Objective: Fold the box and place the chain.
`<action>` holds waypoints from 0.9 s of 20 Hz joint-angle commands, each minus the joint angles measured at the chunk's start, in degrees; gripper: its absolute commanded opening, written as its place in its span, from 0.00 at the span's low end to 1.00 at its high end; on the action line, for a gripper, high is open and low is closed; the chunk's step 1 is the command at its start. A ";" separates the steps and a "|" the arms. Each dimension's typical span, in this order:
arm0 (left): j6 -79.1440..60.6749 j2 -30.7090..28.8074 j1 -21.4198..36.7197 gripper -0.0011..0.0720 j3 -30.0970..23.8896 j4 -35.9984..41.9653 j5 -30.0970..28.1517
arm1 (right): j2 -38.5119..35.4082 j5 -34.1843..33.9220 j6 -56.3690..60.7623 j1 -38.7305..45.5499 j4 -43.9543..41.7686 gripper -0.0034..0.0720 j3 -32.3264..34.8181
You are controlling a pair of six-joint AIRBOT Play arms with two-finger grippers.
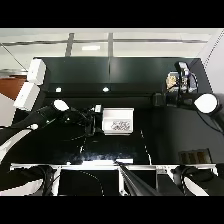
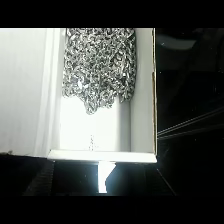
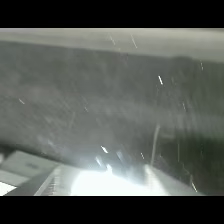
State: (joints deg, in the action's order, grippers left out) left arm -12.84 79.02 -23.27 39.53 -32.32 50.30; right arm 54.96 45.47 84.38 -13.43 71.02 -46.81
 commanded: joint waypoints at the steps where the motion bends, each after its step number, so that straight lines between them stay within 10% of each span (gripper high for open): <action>1: 0.02 0.04 0.00 0.56 0.04 -0.04 -0.15 | 4.15 1.73 -6.71 -2.16 -1.53 0.99 -8.90; 8: 0.02 0.04 0.00 0.56 0.04 -0.04 -0.15 | 18.56 2.25 -27.71 -8.66 -12.11 0.99 -15.26; 18: 0.02 0.04 0.00 0.56 0.04 -0.04 -0.15 | 20.68 15.67 -48.76 -11.08 -21.42 0.98 -11.76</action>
State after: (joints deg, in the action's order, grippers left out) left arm -12.80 79.02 -23.27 39.53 -32.36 50.15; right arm 75.13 58.24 42.83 -23.27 51.68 -59.55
